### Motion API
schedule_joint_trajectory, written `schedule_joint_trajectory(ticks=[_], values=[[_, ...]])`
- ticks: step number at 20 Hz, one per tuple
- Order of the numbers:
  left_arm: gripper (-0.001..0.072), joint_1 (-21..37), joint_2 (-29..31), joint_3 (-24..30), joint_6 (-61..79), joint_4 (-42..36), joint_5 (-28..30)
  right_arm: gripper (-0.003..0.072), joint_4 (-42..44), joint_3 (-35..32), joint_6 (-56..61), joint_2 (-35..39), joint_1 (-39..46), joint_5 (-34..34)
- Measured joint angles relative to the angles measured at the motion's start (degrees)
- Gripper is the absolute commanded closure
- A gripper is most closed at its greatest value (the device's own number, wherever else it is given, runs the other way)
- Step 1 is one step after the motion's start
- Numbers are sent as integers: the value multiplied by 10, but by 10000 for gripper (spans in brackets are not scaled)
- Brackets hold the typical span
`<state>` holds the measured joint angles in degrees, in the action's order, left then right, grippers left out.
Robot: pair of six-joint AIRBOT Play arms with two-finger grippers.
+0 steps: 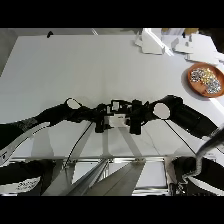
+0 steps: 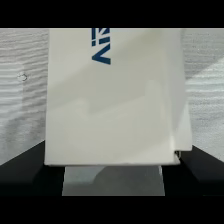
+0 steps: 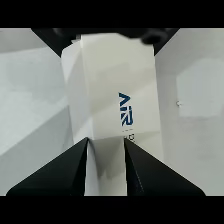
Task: Fold the box and place the chain.
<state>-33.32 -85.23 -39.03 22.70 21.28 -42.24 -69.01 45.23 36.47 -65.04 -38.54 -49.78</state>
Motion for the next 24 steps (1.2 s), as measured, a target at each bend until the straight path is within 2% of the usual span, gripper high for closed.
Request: schedule_joint_trajectory(ticks=[10, 17, 19, 22, 24], values=[[501, 0, 0, 0, 2, 0, 2, 528, -13, 0, 6, 28, 0, 44], [501, 0, 0, 0, 2, 2, 1, 525, 0, -32, 8, 27, 0, 62], [501, 0, 0, 0, 2, 2, 1, 476, 9, -39, 8, 27, 0, 67], [501, 0, 0, 0, 3, 2, 1, 472, 22, -44, 7, 27, 0, 69], [501, 0, 0, 0, 5, 4, -3, 341, 31, -46, 7, 27, 0, 61]])
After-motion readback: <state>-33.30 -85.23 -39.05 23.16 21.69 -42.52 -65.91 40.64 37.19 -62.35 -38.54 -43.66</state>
